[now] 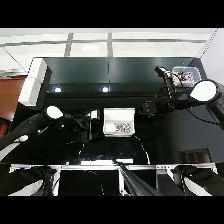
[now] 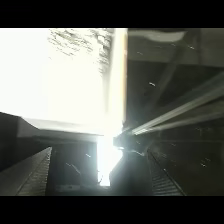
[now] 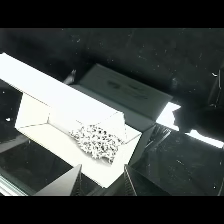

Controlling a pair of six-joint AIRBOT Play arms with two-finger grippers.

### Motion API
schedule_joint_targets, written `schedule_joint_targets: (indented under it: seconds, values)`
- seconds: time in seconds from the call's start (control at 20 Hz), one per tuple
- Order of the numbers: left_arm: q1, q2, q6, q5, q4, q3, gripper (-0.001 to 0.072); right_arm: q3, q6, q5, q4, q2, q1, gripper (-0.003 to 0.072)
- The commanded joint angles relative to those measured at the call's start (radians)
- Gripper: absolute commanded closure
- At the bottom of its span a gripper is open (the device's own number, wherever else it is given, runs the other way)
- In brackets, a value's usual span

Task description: Fold the box and place the chain.

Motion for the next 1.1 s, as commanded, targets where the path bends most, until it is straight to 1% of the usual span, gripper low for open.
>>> schedule_joint_targets:
  seconds: [0.0, 0.2, 0.55, 0.8, 0.85, 0.95, 1.0, 1.05]
  values:
    - [-0.002, -0.077, 0.064, 0.026, -0.034, 0.046, -0.0007, 0.000, 0.003, 0.003, 0.001, 0.001, 0.000, 0.0373]
    - [-0.003, -0.107, 0.066, 0.018, -0.036, 0.070, -0.0007, 0.000, 0.003, 0.003, 0.008, 0.001, 0.000, 0.0373]
    - [-0.045, -0.109, 0.089, 0.024, -0.044, 0.071, -0.0007, 0.000, 0.003, -0.003, 0.016, 0.001, 0.000, 0.0373]
    - [-0.070, -0.109, 0.088, 0.070, -0.060, 0.071, 0.0005, 0.000, 0.003, -0.010, 0.016, 0.001, 0.000, 0.0373]
    - [-0.071, -0.109, 0.088, 0.075, -0.063, 0.071, 0.0044, 0.000, 0.002, -0.016, 0.015, 0.000, 0.000, 0.0374]
    - [-0.072, -0.109, 0.087, 0.074, -0.063, 0.071, 0.0222, -0.001, 0.002, -0.055, 0.015, 0.000, 0.000, 0.0373]
    - [-0.072, -0.109, 0.088, 0.075, -0.063, 0.071, 0.0268, -0.001, 0.002, -0.098, 0.014, 0.000, 0.000, 0.0374]
    - [-0.072, -0.109, 0.088, 0.075, -0.063, 0.071, 0.0294, -0.001, 0.002, -0.159, 0.014, 0.000, 0.000, 0.0372]
